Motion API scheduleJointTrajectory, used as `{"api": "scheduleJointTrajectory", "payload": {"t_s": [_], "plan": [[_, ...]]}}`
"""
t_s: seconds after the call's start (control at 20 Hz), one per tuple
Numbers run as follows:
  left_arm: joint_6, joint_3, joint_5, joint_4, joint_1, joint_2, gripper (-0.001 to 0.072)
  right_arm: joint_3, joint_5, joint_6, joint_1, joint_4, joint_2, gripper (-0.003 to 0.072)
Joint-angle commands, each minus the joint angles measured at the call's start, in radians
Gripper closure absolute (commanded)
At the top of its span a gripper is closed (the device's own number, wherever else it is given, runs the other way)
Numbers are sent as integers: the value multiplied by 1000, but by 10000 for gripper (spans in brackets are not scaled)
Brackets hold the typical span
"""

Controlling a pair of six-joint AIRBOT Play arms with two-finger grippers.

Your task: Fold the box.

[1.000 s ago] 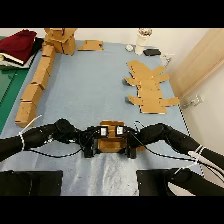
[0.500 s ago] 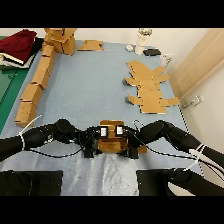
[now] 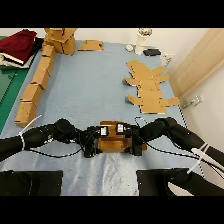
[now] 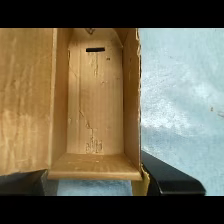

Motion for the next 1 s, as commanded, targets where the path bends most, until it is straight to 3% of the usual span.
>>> {"api": "scheduleJointTrajectory", "payload": {"t_s": [0.0, 0.2, 0.4, 0.8, 0.95], "plan": [[3, 1, -5, 2, 0, 0, 221, 3, 6, 127, -1, -91, 97, -27], [3, 1, -5, 2, 0, 0, 222, 3, 6, 500, 0, -123, 257, -28], [3, 1, -5, 2, 0, 0, 221, 3, 6, 843, 0, -118, 333, -27], [1, 1, -7, 2, 0, 0, 221, 3, -45, 1117, 0, 180, 348, -27], [-1, 1, -5, 3, 3, 22, 221, 3, -45, 1176, 0, 207, 348, -27]]}}
